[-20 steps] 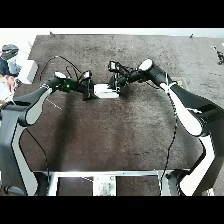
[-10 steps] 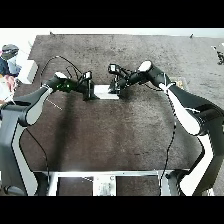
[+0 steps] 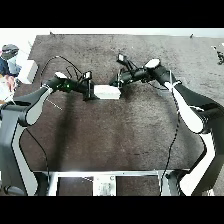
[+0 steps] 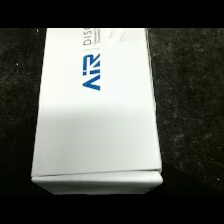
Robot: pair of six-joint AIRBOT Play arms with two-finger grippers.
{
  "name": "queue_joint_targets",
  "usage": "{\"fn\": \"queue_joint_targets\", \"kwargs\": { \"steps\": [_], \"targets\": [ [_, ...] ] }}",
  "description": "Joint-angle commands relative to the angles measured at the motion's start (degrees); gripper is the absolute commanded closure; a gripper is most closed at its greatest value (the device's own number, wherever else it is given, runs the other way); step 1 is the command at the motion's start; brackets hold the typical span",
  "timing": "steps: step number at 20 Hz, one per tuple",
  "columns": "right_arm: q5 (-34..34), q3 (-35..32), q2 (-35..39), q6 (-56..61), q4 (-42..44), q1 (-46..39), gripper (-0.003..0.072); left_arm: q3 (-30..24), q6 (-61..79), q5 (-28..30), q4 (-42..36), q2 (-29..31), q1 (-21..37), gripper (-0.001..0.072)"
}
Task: Fold the box and place the chain.
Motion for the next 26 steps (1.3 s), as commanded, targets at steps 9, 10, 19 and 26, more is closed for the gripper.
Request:
{"fn": "queue_joint_targets", "kwargs": {
  "steps": [9, 10, 19, 26],
  "targets": [
    [3.54, 0.0, -5.55, 12.92, -4.28, -0.85, 0.0671, 0.0, -0.07, 0.13, -0.04, 0.04, 0.07, 0.0421],
    [3.52, 0.0, -5.55, 13.49, -5.86, -0.85, 0.0671, 0.0, -0.07, 0.13, -0.04, 0.04, 0.07, 0.0421],
    [2.62, 0.04, -2.78, 13.16, -3.61, -0.9, 0.0672, 0.0, -0.07, 0.13, -0.04, 0.04, 0.07, 0.042],
    [-0.55, -2.4, 15.61, 14.71, 3.82, -0.9, 0.0675, 0.0, -0.07, 0.11, -0.07, 0.04, 0.07, 0.0421]
  ]
}}
